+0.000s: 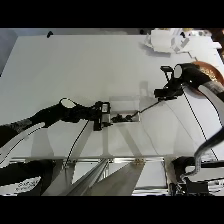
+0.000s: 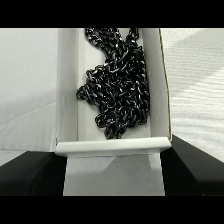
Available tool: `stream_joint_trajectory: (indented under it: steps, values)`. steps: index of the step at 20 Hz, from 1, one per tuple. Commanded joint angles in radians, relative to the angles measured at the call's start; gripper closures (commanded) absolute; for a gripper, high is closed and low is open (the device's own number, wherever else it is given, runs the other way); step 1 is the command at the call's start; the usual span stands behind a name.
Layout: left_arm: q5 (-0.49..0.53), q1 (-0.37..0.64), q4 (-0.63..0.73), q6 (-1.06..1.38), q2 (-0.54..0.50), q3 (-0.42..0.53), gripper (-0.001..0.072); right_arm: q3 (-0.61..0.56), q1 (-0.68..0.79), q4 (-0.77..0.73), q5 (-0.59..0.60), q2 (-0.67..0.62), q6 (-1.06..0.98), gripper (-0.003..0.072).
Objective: Fold the box and place the chain.
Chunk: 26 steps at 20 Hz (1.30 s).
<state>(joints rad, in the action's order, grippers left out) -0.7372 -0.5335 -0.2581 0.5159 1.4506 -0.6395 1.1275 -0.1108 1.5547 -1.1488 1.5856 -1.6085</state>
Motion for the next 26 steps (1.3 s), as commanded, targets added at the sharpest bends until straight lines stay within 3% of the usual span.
stream_joint_trajectory:
  steps: [1,5,11,15,20,26]
  values:
    - [0.000,0.000,0.000,0.000,-0.001,0.000,0.0597,-0.010,0.001,0.001,0.017,0.008,-0.013,0.0422]
    - [0.000,0.000,0.000,0.000,-0.001,0.000,0.0597,-0.023,0.000,-0.008,-0.021,0.006,0.034,0.0668]
    - [0.000,0.000,0.000,0.000,-0.001,0.000,0.0597,-0.023,0.000,-0.035,-0.094,-0.146,0.100,0.0668]
    - [0.000,0.000,0.000,0.000,-0.001,0.000,0.0597,-0.024,-0.026,-0.217,-0.184,-0.308,0.168,0.0668]
    - [0.000,0.000,0.000,0.000,-0.001,0.000,0.0597,-0.026,-0.208,-0.316,-0.195,-0.446,0.178,0.0667]
    - [0.000,0.000,0.000,0.000,-0.001,0.000,0.0597,-0.026,-0.478,-0.375,-0.100,-0.459,0.166,0.0668]
